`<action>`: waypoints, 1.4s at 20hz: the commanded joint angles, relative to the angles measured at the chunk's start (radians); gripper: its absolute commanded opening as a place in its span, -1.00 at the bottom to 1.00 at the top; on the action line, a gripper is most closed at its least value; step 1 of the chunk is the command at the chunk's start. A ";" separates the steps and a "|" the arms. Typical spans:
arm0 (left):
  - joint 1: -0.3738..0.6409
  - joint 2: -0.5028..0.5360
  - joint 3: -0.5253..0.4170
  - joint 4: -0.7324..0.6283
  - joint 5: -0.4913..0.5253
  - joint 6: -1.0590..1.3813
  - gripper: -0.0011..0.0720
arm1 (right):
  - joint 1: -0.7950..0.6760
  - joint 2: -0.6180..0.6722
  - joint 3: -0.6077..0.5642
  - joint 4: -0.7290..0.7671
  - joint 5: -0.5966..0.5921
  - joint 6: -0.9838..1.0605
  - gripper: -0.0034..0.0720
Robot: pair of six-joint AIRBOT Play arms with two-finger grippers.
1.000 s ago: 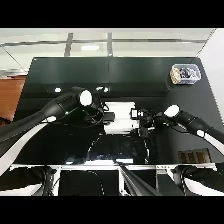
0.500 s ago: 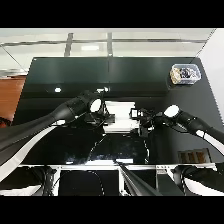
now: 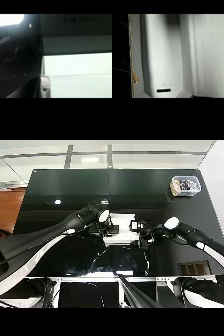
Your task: Fold the box and place the chain.
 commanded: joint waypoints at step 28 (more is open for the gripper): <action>-0.002 -0.045 0.048 -0.004 -0.045 -0.011 -0.91 | 0.000 0.000 0.001 0.000 0.001 0.000 -0.32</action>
